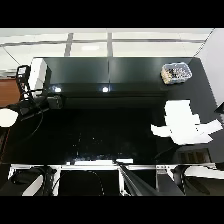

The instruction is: Fold the box and place the chain.

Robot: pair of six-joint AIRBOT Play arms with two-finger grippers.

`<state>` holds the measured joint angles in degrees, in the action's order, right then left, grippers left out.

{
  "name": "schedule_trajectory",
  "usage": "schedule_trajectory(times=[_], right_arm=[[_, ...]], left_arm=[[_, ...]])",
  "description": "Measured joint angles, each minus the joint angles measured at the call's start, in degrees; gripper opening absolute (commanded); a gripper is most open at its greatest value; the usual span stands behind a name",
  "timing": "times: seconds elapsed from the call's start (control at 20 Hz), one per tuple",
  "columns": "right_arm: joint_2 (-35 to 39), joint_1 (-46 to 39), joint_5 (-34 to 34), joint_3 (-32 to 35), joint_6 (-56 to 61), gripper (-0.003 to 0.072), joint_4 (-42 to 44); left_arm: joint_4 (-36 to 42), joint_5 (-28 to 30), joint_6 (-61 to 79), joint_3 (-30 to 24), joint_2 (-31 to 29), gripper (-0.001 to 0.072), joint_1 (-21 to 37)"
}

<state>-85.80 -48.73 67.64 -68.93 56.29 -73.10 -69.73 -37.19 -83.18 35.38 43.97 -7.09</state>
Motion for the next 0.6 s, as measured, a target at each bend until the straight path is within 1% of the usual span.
schedule_trajectory(times=[0.05, 0.1, 0.15, 0.25, 0.3, 0.45, 0.6], right_arm=[[-0.8, -0.5, 2.6, -0.2, -1.3, 0.0599, -0.2], [-1.3, -0.9, 4.8, -0.1, -2.3, 0.0544, -0.4], [-1.6, -1.0, 6.6, 0.3, -2.9, 0.0531, -0.6], [-1.8, -0.8, 9.3, 1.4, -3.8, 0.0264, -0.7], [-1.6, -0.4, 10.1, 2.0, -4.2, 0.0007, -0.7], [1.0, 1.9, 11.8, 3.2, -5.2, 0.0013, -0.7], [6.9, 4.8, 11.9, 4.4, -5.3, 0.0013, 2.6]], left_arm=[[0.4, 0.0, 0.0, 0.0, 0.4, 0.0706, 0.0], [0.7, 0.0, 0.0, 0.0, 0.7, 0.0706, 0.0], [0.9, -0.2, 0.0, 0.0, 1.0, 0.0707, 0.0], [1.2, -0.7, 0.0, 0.0, 1.4, 0.0707, 0.0], [1.4, -0.9, 0.0, 0.0, 1.5, 0.0707, 0.0], [1.6, -1.6, 0.0, 0.0, 1.7, 0.0707, 0.0], [1.6, -1.9, 0.2, 0.0, 1.7, 0.0707, 0.0]])
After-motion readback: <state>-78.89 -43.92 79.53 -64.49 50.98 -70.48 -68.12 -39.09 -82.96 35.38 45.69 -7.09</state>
